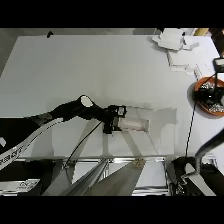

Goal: Fold the box and place the chain.

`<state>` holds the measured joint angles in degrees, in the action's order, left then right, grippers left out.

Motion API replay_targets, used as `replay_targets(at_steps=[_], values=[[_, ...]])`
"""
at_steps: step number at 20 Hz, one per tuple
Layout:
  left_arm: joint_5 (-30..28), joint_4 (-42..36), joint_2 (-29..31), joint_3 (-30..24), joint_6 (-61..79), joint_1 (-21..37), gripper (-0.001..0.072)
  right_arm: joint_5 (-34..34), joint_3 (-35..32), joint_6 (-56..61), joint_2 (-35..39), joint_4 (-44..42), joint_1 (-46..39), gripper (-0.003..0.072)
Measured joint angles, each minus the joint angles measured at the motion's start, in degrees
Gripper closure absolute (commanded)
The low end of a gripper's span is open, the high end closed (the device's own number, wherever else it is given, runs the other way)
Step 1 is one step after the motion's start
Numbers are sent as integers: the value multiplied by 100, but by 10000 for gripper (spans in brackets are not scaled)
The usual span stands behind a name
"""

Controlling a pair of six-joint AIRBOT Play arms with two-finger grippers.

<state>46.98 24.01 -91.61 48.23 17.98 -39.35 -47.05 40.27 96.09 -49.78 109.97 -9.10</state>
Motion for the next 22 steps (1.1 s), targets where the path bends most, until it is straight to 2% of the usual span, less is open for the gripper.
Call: replay_targets(at_steps=[3, 7, 14, 20, 21, 22], values=[[0, 2, 0, 0, 0, 0, 503, 538, 11, -223, -487, -146, -817, 390], [0, 2, 0, 0, 0, 0, 503, 1029, 13, -483, -1196, -195, -1346, 391], [-2, 0, 0, 0, 2, 0, 503, 1593, 17, -590, -1958, -247, -1759, 395], [0, 0, 0, 0, 0, 0, 503, 1766, 17, -590, -2299, -417, -1908, 398], [-2, 0, 0, 0, 0, 0, 503, 1786, 17, -592, -2330, -448, -1912, 404], [0, 0, 0, 0, 0, 0, 503, 1825, 17, -595, -2354, -468, -1917, 448]])
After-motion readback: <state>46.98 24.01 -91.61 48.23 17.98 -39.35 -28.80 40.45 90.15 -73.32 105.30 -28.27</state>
